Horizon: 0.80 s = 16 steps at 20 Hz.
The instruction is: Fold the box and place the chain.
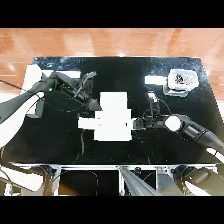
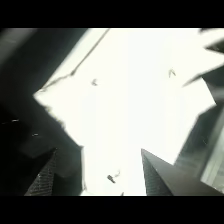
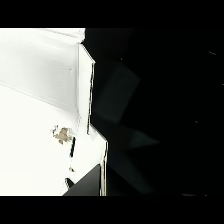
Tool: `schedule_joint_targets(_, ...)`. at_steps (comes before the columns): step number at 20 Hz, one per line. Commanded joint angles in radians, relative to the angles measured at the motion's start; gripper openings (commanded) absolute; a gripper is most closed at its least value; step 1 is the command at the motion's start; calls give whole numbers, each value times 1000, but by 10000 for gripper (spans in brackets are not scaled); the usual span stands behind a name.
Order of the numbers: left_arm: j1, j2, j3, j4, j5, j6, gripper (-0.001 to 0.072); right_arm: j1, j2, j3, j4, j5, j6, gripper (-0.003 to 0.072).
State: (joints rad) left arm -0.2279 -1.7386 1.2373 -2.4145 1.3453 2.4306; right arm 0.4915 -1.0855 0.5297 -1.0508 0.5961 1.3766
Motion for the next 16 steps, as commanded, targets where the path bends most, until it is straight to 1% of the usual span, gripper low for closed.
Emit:
schedule_joint_targets(1, -2, -90, 60, -51, 120, 57, 605, 1, 0, -1, -1, -2, 0, 32)
schedule_joint_targets(5, -23, -101, 60, -58, 113, 100, 604, 1, 0, -1, -2, -2, 0, 33)
schedule_joint_targets(9, -59, -103, 60, -20, 108, 133, 596, 1, 0, -1, -5, -2, 0, 33)
schedule_joint_targets(11, -61, -105, 60, -21, 108, 133, 487, 1, 0, -1, -5, -2, 0, 33)
schedule_joint_targets(13, -61, -105, 60, -21, 102, 132, 477, 1, 0, -1, -5, -2, -1, 33)
schedule_joint_targets(14, -61, -105, 60, -21, 97, 132, 382, 1, 0, -1, -5, -2, 0, 33)
schedule_joint_targets(15, -61, -105, 60, -21, 91, 133, 231, 1, 0, -1, -5, -2, 0, 33)
schedule_joint_targets(16, -61, -105, 60, -21, 90, 143, 46, 1, 0, -1, -5, -2, 0, 32)
